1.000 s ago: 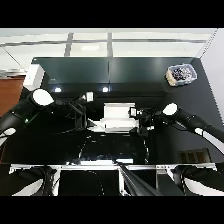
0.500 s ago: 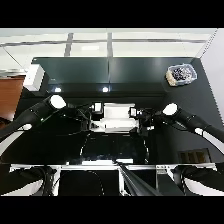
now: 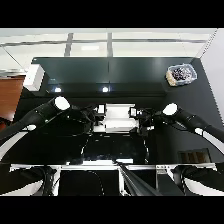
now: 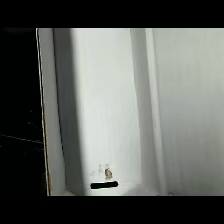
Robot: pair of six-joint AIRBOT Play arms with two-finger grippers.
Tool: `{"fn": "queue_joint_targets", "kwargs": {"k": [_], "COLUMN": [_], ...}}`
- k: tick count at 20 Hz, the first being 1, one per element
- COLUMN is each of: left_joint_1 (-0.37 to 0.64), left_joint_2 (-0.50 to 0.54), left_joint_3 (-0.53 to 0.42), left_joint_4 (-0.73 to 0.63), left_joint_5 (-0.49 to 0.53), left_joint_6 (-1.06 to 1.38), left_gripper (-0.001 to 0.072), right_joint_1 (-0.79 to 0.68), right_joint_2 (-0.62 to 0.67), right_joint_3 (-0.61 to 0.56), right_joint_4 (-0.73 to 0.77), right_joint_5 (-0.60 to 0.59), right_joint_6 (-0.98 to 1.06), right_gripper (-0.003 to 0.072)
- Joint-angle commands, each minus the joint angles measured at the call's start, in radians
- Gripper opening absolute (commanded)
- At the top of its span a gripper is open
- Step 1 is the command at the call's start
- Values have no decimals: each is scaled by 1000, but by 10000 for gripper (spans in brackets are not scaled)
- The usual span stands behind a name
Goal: Fold the box and place the chain.
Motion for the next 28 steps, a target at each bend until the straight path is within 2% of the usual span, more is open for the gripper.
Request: {"fn": "queue_joint_targets", "kwargs": {"k": [1,10,14,17,18,19,20,21,22,23,24,25,26,27,28], "left_joint_1": [-6,-14,-22,-27,-27,-27,-27,-27,-27,-27,-26,-26,-27,-27,-22], "left_joint_2": [-2,-4,-16,-21,-21,-21,-21,-21,-21,-21,-21,-21,-21,-19,-14], "left_joint_3": [0,0,0,-1,-1,-1,-1,-1,-2,-1,-1,-2,-2,-1,2], "left_joint_4": [-4,-70,-139,-138,-138,-138,-134,-134,-134,-134,-134,-134,-134,-134,-115], "left_joint_5": [-26,-32,24,14,15,15,15,16,22,21,19,19,19,16,13], "left_joint_6": [-2,-2,-2,-2,-2,-2,-2,-2,-2,-5,-21,-25,-25,-33,-64], "left_gripper": [161,161,161,161,152,35,26,44,243,280,150,135,248,273,93], "right_joint_1": [1,1,1,1,1,1,1,1,1,1,1,1,1,1,1], "right_joint_2": [0,0,0,0,0,0,0,0,0,0,0,0,0,0,0], "right_joint_3": [-1,-1,-1,-1,-1,-1,-1,-1,-1,-1,-1,-1,-1,-1,-1], "right_joint_4": [0,0,0,0,0,0,0,0,0,0,0,0,0,1,0], "right_joint_5": [0,0,0,0,0,0,0,0,0,0,0,0,0,0,0], "right_joint_6": [0,0,0,0,0,0,0,0,0,0,0,0,0,0,0], "right_gripper": [9,9,9,9,9,9,9,9,9,9,10,9,9,9,9]}}
